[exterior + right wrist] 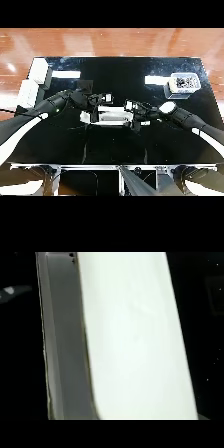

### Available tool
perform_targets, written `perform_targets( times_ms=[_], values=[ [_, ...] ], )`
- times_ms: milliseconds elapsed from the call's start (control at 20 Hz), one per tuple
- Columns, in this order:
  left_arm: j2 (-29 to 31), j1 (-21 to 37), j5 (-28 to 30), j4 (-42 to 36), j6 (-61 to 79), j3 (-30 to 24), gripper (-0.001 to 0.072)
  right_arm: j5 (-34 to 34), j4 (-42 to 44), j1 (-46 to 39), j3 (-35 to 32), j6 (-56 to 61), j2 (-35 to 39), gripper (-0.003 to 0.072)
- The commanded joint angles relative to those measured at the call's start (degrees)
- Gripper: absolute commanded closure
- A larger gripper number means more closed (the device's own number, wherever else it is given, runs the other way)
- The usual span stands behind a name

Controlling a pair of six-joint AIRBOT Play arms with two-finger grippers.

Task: Fold the box and place the chain.

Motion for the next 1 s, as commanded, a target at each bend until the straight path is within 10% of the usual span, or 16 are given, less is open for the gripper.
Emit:
perform_targets(
  times_ms=[0,350,500,950],
  values=[
    [0.0,0.0,-0.4,-0.1,-0.1,0.0,0.0685,0.4,-0.7,1.1,0.0,0.7,-0.2,-0.0034],
    [0.0,0.0,1.2,-0.1,-0.2,0.0,0.0685,-2.0,-0.5,1.6,0.1,1.4,-1.5,-0.0034],
    [0.0,0.0,1.2,-0.1,-0.2,0.0,0.0684,-2.0,-0.5,1.6,0.1,1.7,-1.5,0.0127],
    [0.0,0.0,1.2,-0.1,-0.2,0.0,0.0684,-3.8,-0.5,1.6,0.1,1.9,-1.5,0.0127]
  ],
)
